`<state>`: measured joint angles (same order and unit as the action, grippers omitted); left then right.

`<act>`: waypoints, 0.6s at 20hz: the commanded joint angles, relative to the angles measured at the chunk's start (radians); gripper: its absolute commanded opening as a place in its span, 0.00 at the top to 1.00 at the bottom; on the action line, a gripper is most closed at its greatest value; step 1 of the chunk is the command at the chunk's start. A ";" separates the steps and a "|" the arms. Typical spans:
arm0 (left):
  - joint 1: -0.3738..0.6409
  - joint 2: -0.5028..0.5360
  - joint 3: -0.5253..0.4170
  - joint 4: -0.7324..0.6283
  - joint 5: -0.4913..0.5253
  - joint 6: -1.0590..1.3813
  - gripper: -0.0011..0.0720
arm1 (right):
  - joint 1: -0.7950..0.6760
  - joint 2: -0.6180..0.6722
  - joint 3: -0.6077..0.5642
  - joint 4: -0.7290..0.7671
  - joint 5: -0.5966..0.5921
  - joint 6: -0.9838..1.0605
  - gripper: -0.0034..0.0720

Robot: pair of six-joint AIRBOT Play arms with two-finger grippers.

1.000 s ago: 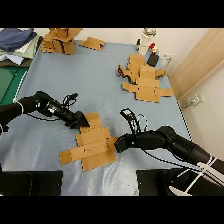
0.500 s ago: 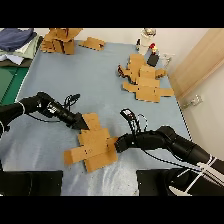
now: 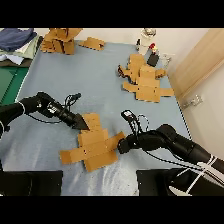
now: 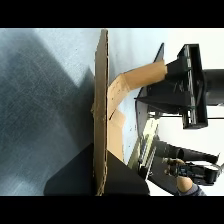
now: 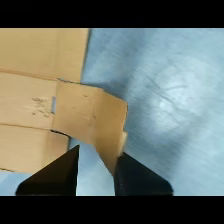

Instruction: Fold the box.

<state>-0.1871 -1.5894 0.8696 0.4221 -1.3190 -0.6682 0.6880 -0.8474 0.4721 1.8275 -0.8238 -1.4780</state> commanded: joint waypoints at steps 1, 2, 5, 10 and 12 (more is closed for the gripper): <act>0.000 0.000 0.000 0.000 0.002 0.029 0.97 | 0.000 0.000 0.044 -0.223 -0.152 0.146 0.56; 0.000 0.000 0.000 0.000 0.003 0.036 0.97 | 0.000 0.000 0.063 -0.295 -0.196 0.180 0.56; 0.000 0.001 0.000 0.002 0.000 0.057 0.97 | 0.000 0.000 0.118 -0.484 -0.304 0.252 0.61; -0.002 0.027 0.001 0.010 -0.004 0.071 0.97 | 0.000 0.000 0.177 -0.698 -0.389 0.339 0.61; -0.024 0.047 0.014 0.043 0.018 0.074 0.97 | 0.000 -0.001 0.179 -0.740 -0.389 0.372 0.61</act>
